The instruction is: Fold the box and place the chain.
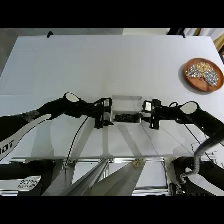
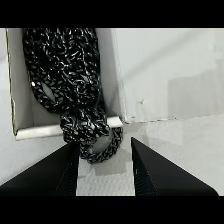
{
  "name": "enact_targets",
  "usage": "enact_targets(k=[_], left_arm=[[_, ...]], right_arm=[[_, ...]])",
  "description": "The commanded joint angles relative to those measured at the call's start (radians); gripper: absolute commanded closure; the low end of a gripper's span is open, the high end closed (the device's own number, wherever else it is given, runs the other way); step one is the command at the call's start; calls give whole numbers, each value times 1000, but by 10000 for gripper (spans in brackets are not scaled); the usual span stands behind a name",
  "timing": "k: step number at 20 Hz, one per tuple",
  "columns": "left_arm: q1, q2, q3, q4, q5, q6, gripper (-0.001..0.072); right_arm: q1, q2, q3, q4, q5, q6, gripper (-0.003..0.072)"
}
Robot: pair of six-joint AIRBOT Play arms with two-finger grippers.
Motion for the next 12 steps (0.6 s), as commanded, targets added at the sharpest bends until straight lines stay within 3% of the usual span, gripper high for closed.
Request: enact_targets(k=[1, 5, 7, 9, 12], left_arm=[[1, 1, 0, 0, 0, 0, 567], [1, 0, 0, 0, 0, 0, 567], [1, 1, 0, 0, 0, 0, 567], [1, 1, 0, 0, 0, 0, 567], [1, 1, 0, 0, 0, 0, 567]], right_arm=[[1, -1, 0, 14, 26, -3, 374], [1, -1, 0, -49, 51, -3, 403], [1, -1, 0, -50, 51, -3, 510], [1, -1, 0, -49, 50, -3, 522], [1, -1, 0, -44, 47, -3, 660]])
